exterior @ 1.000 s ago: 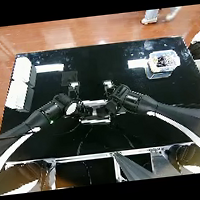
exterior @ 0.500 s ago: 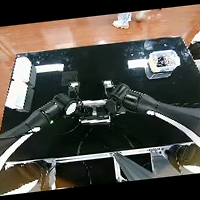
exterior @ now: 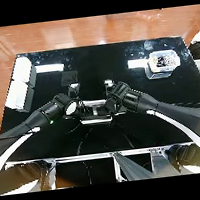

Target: Fold the box and place the chain.

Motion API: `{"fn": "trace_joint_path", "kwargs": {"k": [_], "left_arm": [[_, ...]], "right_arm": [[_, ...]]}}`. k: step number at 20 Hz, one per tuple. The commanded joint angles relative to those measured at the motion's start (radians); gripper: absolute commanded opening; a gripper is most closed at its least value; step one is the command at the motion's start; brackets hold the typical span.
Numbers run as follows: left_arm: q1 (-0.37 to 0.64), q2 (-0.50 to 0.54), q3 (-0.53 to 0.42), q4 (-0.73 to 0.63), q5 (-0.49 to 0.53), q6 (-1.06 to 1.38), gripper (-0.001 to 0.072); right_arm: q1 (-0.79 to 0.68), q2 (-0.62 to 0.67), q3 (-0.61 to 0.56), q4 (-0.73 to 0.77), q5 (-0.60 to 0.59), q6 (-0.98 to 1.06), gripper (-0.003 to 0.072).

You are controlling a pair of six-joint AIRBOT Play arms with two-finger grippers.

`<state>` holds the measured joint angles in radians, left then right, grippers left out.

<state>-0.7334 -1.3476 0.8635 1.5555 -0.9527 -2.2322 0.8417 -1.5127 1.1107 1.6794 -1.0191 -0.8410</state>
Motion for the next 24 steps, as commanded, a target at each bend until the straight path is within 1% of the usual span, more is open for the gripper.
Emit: {"fn": "trace_joint_path", "kwargs": {"k": [1,4,5,6,7,10,12,16,19,20,22,24], "left_arm": [[0.000,-0.001,0.000,0.006,0.002,0.004,0.0018],[0.000,-0.001,0.000,0.006,0.002,0.004,0.0018],[0.000,-0.001,0.000,0.006,0.002,0.004,0.0018],[0.000,-0.001,0.000,0.006,0.002,0.004,0.0018],[0.000,-0.001,0.000,0.006,0.002,0.004,0.0018],[0.000,-0.001,0.000,0.006,0.000,0.004,0.0018],[0.000,-0.001,0.000,0.006,0.000,0.004,0.0018],[0.000,-0.001,0.000,0.007,0.001,0.004,0.0018],[0.000,-0.001,0.000,0.007,-0.002,0.004,0.0018],[0.000,-0.001,0.000,0.006,-0.002,0.004,0.0018],[0.000,-0.001,0.000,0.006,-0.004,0.004,0.0017],[0.000,-0.001,0.000,0.007,-0.006,0.004,0.0017]], "right_arm": [[0.000,0.001,0.001,0.003,0.011,-0.005,0.0020],[0.000,0.001,0.001,0.003,0.010,-0.005,0.0030],[0.000,0.002,0.001,0.003,0.008,-0.005,0.0112],[0.000,0.003,0.001,0.002,0.004,-0.004,0.0406],[0.000,0.007,0.001,-0.002,-0.001,-0.008,0.0435],[-0.001,0.052,0.001,-0.066,-0.025,-0.019,0.0436],[-0.006,0.106,0.001,-0.062,-0.058,-0.069,0.0436],[-0.006,0.252,0.000,-0.057,-0.211,-0.217,0.0435],[-0.030,0.382,0.000,-0.066,-0.311,-0.272,0.0435],[-0.052,0.423,0.000,-0.088,-0.335,-0.282,0.0435],[-0.121,0.499,0.000,-0.184,-0.378,-0.286,0.0434],[-0.228,0.546,0.000,-0.303,-0.403,-0.296,0.0434]]}}
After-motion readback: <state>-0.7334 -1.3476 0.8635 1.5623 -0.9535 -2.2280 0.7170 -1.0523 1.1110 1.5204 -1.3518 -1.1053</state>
